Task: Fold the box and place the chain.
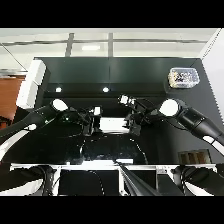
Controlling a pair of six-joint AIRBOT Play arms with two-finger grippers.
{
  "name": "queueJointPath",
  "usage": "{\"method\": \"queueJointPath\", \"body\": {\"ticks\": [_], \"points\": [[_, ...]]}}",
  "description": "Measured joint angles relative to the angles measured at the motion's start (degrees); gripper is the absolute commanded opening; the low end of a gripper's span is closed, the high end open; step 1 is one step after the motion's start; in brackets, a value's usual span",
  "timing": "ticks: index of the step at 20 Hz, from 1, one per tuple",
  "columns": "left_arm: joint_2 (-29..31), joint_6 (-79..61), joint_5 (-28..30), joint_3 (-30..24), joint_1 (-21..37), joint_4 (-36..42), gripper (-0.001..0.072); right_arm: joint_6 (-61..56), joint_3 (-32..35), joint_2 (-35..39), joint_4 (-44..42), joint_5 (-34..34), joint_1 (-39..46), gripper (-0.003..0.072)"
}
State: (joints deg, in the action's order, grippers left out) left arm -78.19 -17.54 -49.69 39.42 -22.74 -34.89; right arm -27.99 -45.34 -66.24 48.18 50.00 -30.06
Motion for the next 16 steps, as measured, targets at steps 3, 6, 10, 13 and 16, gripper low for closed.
{"method": "queueJointPath", "body": {"ticks": [3,6,10,13,16], "points": [[0.0,-0.02,-0.04,0.0,0.0,0.02,0.0425,-0.42,0.02,0.0,-0.28,-0.13,0.0,0.0186],[0.0,-0.07,-0.13,0.02,0.0,0.0,0.0425,-0.57,0.0,0.0,-0.63,-0.39,0.0,0.0189],[0.0,-0.07,-0.2,0.02,0.0,0.0,0.0425,-0.68,0.0,0.0,-0.74,-0.35,0.0,0.0189],[0.0,-0.07,-0.22,0.02,0.0,0.0,0.0425,-0.74,0.0,0.0,-0.76,-0.22,0.02,0.0191],[0.0,-0.09,-0.28,0.02,0.0,0.0,0.0425,-0.74,0.02,0.0,-0.35,0.52,0.02,0.0211]]}}
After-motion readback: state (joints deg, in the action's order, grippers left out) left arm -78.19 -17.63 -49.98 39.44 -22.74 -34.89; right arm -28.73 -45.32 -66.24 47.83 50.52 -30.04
